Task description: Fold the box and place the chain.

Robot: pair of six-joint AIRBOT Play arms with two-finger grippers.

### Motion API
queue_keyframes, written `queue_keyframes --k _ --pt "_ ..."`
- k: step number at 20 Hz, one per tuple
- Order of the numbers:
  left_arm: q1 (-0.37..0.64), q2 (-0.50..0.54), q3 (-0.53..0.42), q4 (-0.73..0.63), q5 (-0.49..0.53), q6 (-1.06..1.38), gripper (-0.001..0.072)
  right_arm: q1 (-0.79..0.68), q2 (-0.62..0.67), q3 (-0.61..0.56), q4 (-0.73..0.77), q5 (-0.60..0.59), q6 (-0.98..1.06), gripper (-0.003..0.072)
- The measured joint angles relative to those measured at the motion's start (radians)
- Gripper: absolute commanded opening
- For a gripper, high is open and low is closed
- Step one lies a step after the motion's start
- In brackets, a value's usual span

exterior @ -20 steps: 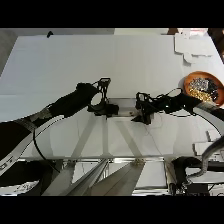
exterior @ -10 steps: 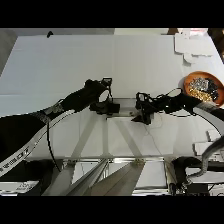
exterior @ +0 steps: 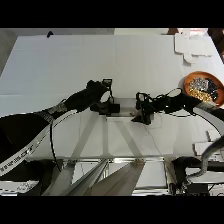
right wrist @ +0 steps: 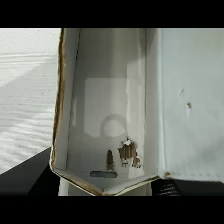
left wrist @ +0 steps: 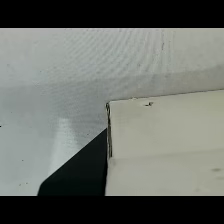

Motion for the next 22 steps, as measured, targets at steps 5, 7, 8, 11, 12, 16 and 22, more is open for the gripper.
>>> queue_keyframes --k 5,7,8,11,12,16,22 --pt "0.003 0.001 0.0 -0.023 -0.002 0.006 0.0457 0.0 0.0 0.0 -0.001 -0.003 -0.004 0.0431" --pt "0.011 0.013 0.0 -0.04 -0.008 0.006 0.0457 0.0 0.0 0.0 -0.001 -0.003 -0.003 0.0431" --pt "0.019 0.025 0.0 -0.051 -0.016 0.006 0.0457 0.0 0.0 0.0 -0.001 -0.003 -0.002 0.0431" --pt "0.054 0.079 0.0 -0.055 -0.033 0.024 0.0457 0.0 0.0 0.0 -0.001 -0.003 -0.001 0.0431" --pt "0.071 0.103 0.0 -0.062 -0.042 0.042 0.0457 0.0 0.0 0.0 -0.001 -0.003 -0.001 0.0431" --pt "0.158 0.215 -0.001 -0.108 -0.074 0.196 0.0457 0.0 0.0 0.0 0.0 -0.002 -0.001 0.0431" --pt "0.328 0.325 -0.004 -0.358 -0.154 0.656 0.0455 0.0 0.0 0.0 -0.001 -0.002 -0.001 0.0431"
